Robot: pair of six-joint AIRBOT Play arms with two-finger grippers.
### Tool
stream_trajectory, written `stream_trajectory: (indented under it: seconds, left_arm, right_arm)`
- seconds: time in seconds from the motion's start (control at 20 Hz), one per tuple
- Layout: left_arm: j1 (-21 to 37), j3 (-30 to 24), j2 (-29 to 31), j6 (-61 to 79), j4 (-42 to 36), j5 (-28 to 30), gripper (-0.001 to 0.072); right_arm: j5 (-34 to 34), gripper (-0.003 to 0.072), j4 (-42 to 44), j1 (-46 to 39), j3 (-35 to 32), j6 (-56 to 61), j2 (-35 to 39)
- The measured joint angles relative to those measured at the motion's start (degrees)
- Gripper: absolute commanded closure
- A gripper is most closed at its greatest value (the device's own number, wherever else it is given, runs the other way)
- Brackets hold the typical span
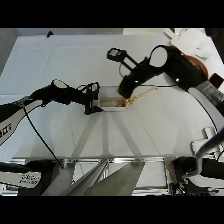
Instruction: Fold the box and place the chain.
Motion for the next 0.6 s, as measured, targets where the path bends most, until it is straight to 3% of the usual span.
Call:
stream_trajectory:
  seconds: [0.25, 0.6]
  left_arm:
    - [0.0, 0.0, 0.0, 0.0, 0.0, 0.0, 0.0330]
    - [0.0, 0.0, 0.0, 0.0, 0.0, 0.0, 0.0330]
  right_arm:
    - [-9.1, 0.0673, 2.1, 5.2, 0.0, 2.4, -0.3]
    - [-7.9, 0.0654, -12.1, 6.5, 0.0, 15.2, -3.3]
